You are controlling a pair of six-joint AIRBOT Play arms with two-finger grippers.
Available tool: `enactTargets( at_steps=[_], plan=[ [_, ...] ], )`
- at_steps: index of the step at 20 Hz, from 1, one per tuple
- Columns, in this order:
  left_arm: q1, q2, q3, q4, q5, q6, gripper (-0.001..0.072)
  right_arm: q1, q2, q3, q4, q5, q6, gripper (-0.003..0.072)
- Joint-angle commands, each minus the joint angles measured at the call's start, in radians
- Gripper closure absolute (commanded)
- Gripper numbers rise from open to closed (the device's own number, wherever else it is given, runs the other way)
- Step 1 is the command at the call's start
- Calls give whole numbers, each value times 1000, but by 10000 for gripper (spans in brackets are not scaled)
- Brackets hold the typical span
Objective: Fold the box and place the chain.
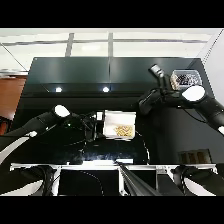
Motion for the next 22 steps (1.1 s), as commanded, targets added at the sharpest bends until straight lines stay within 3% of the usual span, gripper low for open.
enactTargets(
  at_steps=[1,7,14,19,22],
  plan=[
    [-1,-1,0,0,0,-1,347,48,-25,11,-46,170,-166,-21],
    [-1,-1,0,0,1,-1,347,114,-25,11,-111,240,-241,-22],
    [-1,-1,0,0,0,-1,347,185,-19,-44,-85,183,-253,-21],
    [-1,-1,0,0,0,-1,347,184,40,-45,-79,218,-227,-20],
    [-1,-1,0,0,0,-1,347,185,40,-71,-77,146,-229,-20]
  ],
)
